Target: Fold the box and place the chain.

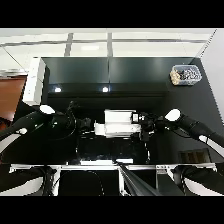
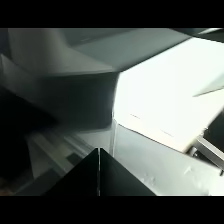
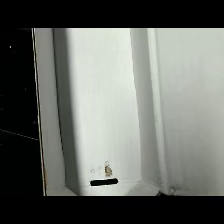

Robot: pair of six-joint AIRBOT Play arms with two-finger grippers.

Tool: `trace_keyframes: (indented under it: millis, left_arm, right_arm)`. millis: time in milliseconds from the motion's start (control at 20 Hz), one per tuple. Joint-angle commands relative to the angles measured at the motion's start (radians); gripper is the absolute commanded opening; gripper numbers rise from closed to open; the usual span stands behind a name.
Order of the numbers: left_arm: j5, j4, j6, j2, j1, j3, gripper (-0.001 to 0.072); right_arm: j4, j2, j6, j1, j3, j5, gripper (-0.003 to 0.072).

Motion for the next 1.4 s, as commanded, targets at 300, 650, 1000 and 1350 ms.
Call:
trace_keyframes:
  millis: [300, 650, 1000, 1350]
  left_arm:
    - [-0.068, -0.019, 0.021, -0.001, 0.0, 0.084, 0.0537]
    - [-0.068, 0.009, 0.008, -0.001, -0.064, 0.117, 0.0537]
    - [-0.063, 0.202, -0.194, -0.001, -0.174, 0.235, 0.0532]
    - [-0.069, 0.195, -0.274, 0.0, -0.182, 0.259, 0.047]
  right_arm:
    - [0.0, 0.0, 0.0, 0.0, 0.0, 0.0, 0.0134]
    - [0.0, 0.0, 0.0, 0.0, 0.0, 0.0, 0.0134]
    - [0.0, 0.0, 0.0, 0.0, 0.0, 0.001, 0.0134]
    - [0.0, 0.0, 0.0, 0.0, 0.0, 0.0, 0.0134]
